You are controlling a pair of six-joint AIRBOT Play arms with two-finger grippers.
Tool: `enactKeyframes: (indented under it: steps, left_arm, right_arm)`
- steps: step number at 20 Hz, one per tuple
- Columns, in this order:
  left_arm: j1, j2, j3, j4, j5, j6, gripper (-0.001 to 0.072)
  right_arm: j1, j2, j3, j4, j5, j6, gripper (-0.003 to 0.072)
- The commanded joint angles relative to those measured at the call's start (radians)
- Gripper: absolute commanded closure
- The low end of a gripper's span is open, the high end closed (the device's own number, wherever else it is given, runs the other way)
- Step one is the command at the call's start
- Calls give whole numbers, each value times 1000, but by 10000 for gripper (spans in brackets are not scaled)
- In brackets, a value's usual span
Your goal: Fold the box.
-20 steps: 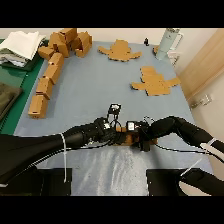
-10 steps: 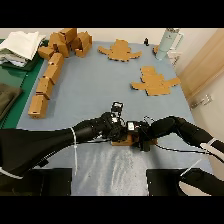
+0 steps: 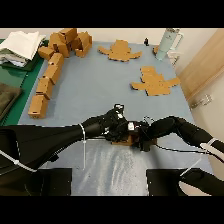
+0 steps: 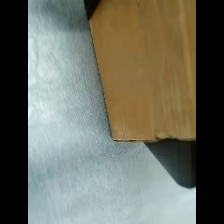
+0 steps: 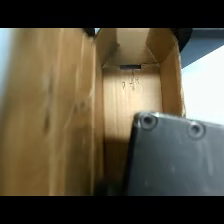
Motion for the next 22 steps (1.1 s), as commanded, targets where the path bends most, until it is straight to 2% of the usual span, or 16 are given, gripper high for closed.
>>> enactKeyframes:
  steps: [1, 6, 7, 8, 9, 15, 16, 18, 22]
  left_arm:
    - [-3, -6, 7, -26, -5, 10, 694]
    - [-2, -6, 7, -34, 2, 10, 691]
    - [-2, -6, 9, -37, 2, 10, 558]
    - [-2, -6, 12, -37, 2, -2, 270]
    - [-2, -6, 15, -37, 0, -19, 224]
    - [18, -6, 26, -43, -2, -46, 225]
    - [27, -6, 26, -53, 0, -51, 243]
    - [35, -6, 26, -61, -3, -49, 404]
    - [35, -6, 26, -60, -20, -51, 421]
  right_arm:
    - [0, 1, 1, -4, 1, -3, 174]
    - [0, 1, 1, -7, 1, -3, 174]
    - [0, 1, 1, -7, 1, -3, 174]
    - [0, 1, 0, -7, 1, -3, 174]
    - [0, 1, 1, -7, 1, -3, 174]
    - [0, 1, 1, -7, 1, -3, 174]
    - [0, 1, 1, -7, 1, -3, 174]
    - [0, 1, 0, -7, 1, -3, 174]
    - [0, 1, 1, -7, 1, -3, 174]
